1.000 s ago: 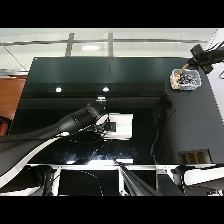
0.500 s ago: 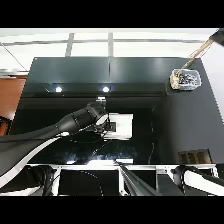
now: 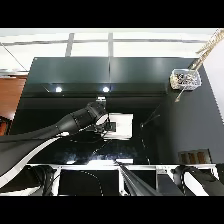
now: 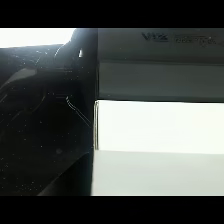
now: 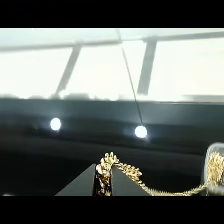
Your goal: Fold the box and place the chain.
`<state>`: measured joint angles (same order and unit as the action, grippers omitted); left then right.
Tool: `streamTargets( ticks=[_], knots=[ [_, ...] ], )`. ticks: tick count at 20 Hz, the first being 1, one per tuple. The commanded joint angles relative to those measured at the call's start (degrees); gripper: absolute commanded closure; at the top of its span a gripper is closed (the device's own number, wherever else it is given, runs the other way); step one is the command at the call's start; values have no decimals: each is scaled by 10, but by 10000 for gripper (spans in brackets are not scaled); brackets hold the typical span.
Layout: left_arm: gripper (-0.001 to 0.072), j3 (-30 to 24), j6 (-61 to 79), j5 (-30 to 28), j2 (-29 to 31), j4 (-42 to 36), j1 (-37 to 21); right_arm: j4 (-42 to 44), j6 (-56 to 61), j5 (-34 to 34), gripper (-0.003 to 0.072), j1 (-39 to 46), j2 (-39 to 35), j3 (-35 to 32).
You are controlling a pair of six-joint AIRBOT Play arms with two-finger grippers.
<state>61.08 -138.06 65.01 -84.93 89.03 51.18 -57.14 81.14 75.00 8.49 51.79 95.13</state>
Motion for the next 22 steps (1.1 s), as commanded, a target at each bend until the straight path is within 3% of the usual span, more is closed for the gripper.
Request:
streamTargets(
  ticks=[1, 6, 13, 15, 18, 22],
  knots=[
    [678, 0, 0, -3, 0, 0, 0, -43, -5, 89, 680, -69, -64, -58],
    [678, 0, 0, 1, 0, 0, 0, 30, -55, 165, 680, -153, -87, -168],
    [678, 0, 0, 1, 0, 0, 0, 129, -83, 191, 681, -189, -83, -212],
    [678, 0, 0, 2, 0, 0, 0, 155, -94, 181, 681, -201, -82, -237],
    [678, 0, 0, 2, 0, 0, 0, 257, -140, 108, 681, -216, -67, -283],
    [678, 0, 0, 2, 0, 0, 0, 254, -159, 81, 680, -235, -19, -325]
  ],
)
